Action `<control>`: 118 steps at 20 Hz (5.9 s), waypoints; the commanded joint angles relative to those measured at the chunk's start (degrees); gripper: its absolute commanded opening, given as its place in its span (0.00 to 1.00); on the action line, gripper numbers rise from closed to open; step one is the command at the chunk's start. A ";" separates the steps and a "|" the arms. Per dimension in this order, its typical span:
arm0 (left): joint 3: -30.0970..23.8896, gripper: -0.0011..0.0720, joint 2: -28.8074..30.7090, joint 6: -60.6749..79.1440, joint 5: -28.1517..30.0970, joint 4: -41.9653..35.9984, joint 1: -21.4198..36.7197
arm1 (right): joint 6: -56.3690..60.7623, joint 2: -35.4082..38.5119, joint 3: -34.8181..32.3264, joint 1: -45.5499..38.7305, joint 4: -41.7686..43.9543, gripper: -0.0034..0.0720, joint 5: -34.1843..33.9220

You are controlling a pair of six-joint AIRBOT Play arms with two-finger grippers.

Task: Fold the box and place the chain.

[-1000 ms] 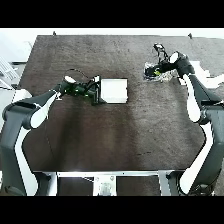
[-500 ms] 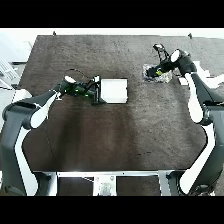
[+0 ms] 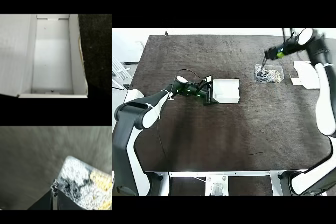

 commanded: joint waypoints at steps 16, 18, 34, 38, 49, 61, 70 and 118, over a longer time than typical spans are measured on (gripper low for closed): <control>0.02 0.51 0.04 0.02 0.02 0.00 0.02 | 0.85 26.51 -0.35 23.80 -11.82 0.05 3.10; 0.02 0.51 0.04 0.02 0.02 0.00 0.02 | 1.38 26.45 -0.46 24.68 -11.72 0.05 5.53; 0.02 0.51 0.04 0.02 0.02 0.00 0.02 | 3.48 26.12 -20.50 29.16 -7.91 0.05 -5.95; 0.02 0.51 0.04 0.02 0.02 0.00 0.02 | 5.51 24.26 -28.74 29.16 -6.25 0.05 -15.37; 0.02 0.51 0.04 0.02 0.02 0.00 0.02 | 5.90 -0.17 -39.58 29.14 0.02 0.10 -31.36; 0.02 0.51 0.04 0.02 0.02 0.00 0.02 | 6.82 17.51 -39.52 16.37 -0.09 0.53 -29.57; 0.02 0.51 0.04 0.02 0.02 0.00 0.02 | 14.97 11.69 -47.78 0.98 3.58 0.72 -36.39; 0.02 0.51 0.04 0.02 0.00 0.00 0.02 | 14.88 35.78 -28.89 29.90 -15.17 0.05 -25.59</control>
